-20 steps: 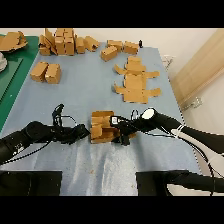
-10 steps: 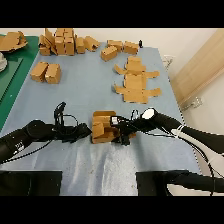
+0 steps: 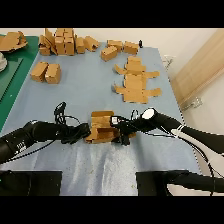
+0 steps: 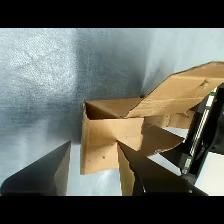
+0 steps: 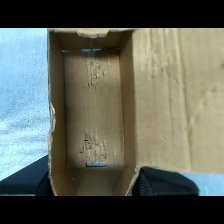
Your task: Fold the box.
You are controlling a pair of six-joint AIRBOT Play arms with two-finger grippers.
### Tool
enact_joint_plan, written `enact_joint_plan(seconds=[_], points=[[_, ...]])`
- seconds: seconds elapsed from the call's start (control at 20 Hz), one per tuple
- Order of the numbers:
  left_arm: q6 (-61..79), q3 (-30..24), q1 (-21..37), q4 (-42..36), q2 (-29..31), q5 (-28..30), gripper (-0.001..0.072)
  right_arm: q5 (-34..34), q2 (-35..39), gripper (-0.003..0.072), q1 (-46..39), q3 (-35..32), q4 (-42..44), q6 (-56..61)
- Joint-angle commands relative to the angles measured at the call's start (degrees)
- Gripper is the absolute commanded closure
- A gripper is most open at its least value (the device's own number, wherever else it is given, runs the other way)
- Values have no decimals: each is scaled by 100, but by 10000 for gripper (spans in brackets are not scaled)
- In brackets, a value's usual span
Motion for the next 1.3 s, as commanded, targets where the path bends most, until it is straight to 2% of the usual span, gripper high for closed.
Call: enact_joint_plan(seconds=[0.0, 0.2, 0.45, 0.6, 0.8, 0.85, 1.0, 1.25], points=[[-387, 175, -280, 302, -4, 35, 263, 4, 2, 166, 0, 2, 2, 0], [-492, 382, -356, 306, -149, -129, 263, 4, 2, 165, 0, 2, 2, 0], [-664, 734, -673, 557, -815, -505, 263, 4, 2, 165, 0, 2, 2, 0], [-1274, 1110, -935, 1268, -1158, -723, 263, 4, 2, 165, 0, 2, 2, 0], [-2608, 1947, -1248, 2835, -1676, -1676, 263, 4, 2, 166, 0, 2, 2, 2], [-2780, 2107, -1274, 3016, -1790, -1797, 263, 4, 2, 166, 0, 2, 2, 0], [-2734, 2483, -1270, 3045, -2109, -1969, 263, 4, 2, 165, 0, 2, 2, 0], [-2433, 2736, -1272, 2839, -2542, -2396, 264, 4, 2, 165, 0, 2, 2, 0]])
